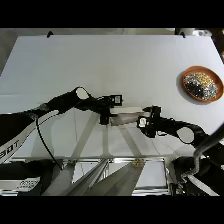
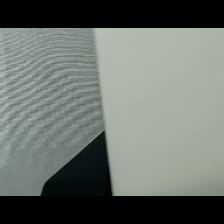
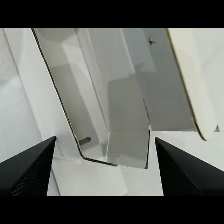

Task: Fold the box and place the chain.

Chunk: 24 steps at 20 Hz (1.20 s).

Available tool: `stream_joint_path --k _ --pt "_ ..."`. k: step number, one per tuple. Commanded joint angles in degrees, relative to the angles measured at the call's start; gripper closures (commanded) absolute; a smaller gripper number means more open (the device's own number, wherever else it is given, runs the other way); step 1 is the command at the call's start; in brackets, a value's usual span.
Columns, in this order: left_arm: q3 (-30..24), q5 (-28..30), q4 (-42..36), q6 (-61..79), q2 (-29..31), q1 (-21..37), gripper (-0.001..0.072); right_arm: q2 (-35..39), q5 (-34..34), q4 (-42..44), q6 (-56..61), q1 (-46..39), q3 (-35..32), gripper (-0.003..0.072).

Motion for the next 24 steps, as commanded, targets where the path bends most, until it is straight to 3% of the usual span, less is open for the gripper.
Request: stream_joint_path --k 1,4,8,12,24 --pt "0.0 -0.1 0.1 0.0 0.0 0.0 0.0698 0.0 1.1 2.4 -4.4 -0.1 0.1 -0.0003" --pt "0.0 -0.1 0.1 0.0 0.0 0.0 0.0698 -0.1 4.9 5.7 -11.5 -2.8 0.1 -0.0003" --pt "0.0 -0.1 0.1 0.0 0.0 0.0 0.0698 -0.1 5.5 7.1 -13.1 -5.6 0.3 -0.0003" --pt "0.0 -0.1 0.1 0.0 0.0 0.0 0.0698 -1.6 5.5 14.8 -22.3 -5.6 0.4 -0.0003" --pt "0.0 -0.1 0.1 0.0 0.0 0.0 0.0698 -3.5 8.4 19.8 -26.6 -7.7 2.4 -0.0003"
